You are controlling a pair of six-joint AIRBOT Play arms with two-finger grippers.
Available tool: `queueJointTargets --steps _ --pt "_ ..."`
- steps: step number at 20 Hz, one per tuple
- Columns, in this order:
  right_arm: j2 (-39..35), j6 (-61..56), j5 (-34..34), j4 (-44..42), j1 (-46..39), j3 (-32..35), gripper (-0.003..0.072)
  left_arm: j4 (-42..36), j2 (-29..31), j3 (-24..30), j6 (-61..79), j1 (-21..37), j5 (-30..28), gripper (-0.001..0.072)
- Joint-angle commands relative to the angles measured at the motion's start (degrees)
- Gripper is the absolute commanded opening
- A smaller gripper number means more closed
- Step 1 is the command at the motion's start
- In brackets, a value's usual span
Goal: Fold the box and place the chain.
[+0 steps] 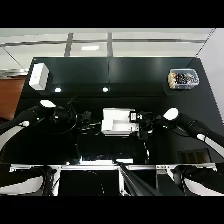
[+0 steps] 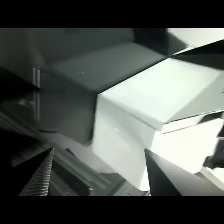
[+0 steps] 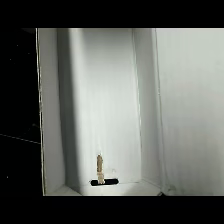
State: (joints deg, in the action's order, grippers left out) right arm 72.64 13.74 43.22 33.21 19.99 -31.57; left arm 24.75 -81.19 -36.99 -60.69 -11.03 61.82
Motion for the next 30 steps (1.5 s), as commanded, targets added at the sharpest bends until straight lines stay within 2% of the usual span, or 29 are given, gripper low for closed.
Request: queueJointTargets --steps 1,5,7,11,12,14,20,23,26,28,30 --pt "0.0 0.0 0.0 0.0 0.0 0.0 0.0128 -3.2 0.0 -0.4 0.9 -0.1 1.7 0.0646" --pt "0.0 0.0 0.0 0.0 0.0 0.0 0.0128 -3.2 0.0 -0.4 0.9 -0.7 4.1 0.0636" --pt "0.0 0.0 0.0 0.0 0.0 0.0 0.0128 -3.1 0.2 -0.4 0.9 -1.8 4.9 0.0573" --pt "0.0 0.0 0.0 0.0 0.0 0.0 0.0128 -2.7 0.6 -2.4 -0.3 -4.8 4.9 0.0532" --pt "0.0 0.0 0.0 0.0 0.0 0.0 0.0128 -2.7 0.6 -3.1 -0.9 -5.2 4.8 0.0482" --pt "0.0 0.0 0.0 0.0 0.0 0.0 0.0128 -2.3 0.6 -4.5 -1.6 -6.2 4.7 0.0481" --pt "0.0 0.0 0.0 0.0 0.0 0.0 0.0128 12.6 0.6 -10.3 -15.8 -11.0 2.5 0.0481" --pt "0.0 -0.9 -1.1 -0.2 0.0 0.0 0.0128 20.1 0.6 -14.7 -26.1 -15.7 -2.6 0.0481" --pt "0.0 -1.3 -1.6 -0.4 0.0 0.0 0.0128 31.8 0.6 -19.1 -36.7 -21.6 -4.9 0.0477" --pt "0.0 -1.3 -1.6 -0.4 0.0 0.0 0.0128 36.9 0.6 -20.5 -39.3 -24.5 -4.8 0.0346" --pt "0.0 -1.3 -1.5 -0.4 0.0 0.0 0.0128 40.8 0.6 -20.7 -43.8 -26.1 -4.5 0.0348"
